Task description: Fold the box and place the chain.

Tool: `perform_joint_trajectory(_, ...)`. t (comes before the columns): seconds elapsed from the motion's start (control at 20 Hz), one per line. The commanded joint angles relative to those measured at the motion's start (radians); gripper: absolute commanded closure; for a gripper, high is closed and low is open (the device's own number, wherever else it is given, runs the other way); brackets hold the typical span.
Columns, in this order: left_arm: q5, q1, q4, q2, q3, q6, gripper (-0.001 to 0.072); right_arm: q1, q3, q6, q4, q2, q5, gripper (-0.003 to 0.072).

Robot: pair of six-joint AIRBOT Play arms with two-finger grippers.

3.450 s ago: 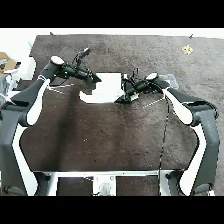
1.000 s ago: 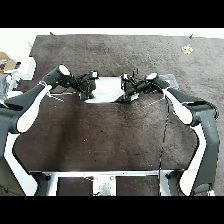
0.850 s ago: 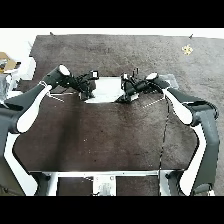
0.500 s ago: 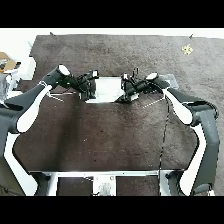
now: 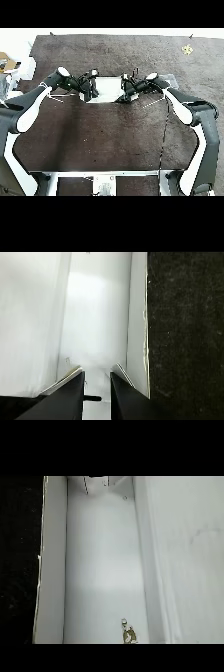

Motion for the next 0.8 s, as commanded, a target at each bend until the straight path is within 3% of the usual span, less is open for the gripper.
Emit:
perform_joint_trajectory(0.0, 0.026, -0.001, -0.072, -0.001, -0.027, 0.057, 0.0516, 0.000, 0.000, 0.000, 0.000, 0.000, 0.000, 0.0139)
perform_joint_trajectory(0.3, 0.036, -0.001, -0.079, -0.001, -0.031, 0.057, 0.0513, 0.000, 0.000, 0.000, 0.000, 0.000, 0.000, 0.0139)
perform_joint_trajectory(0.35, 0.036, -0.001, -0.079, -0.001, -0.031, 0.057, 0.0381, 0.000, 0.000, 0.000, 0.000, 0.000, 0.000, 0.0139)
perform_joint_trajectory(0.4, 0.041, -0.001, -0.079, -0.001, -0.031, 0.054, 0.0053, 0.000, 0.000, 0.000, 0.000, 0.000, 0.000, 0.0139)
perform_joint_trajectory(0.45, 0.045, -0.001, -0.078, -0.001, -0.031, 0.043, -0.0011, 0.000, 0.000, 0.000, 0.000, 0.000, 0.000, 0.0139)
perform_joint_trajectory(0.7, 0.034, 0.000, -0.076, -0.001, -0.031, 0.027, -0.0006, 0.000, 0.000, 0.000, 0.000, 0.000, 0.000, 0.0139)
perform_joint_trajectory(0.75, 0.030, 0.003, -0.068, 0.000, -0.030, 0.005, 0.0173, 0.000, 0.000, 0.000, 0.000, 0.000, 0.000, 0.0139)
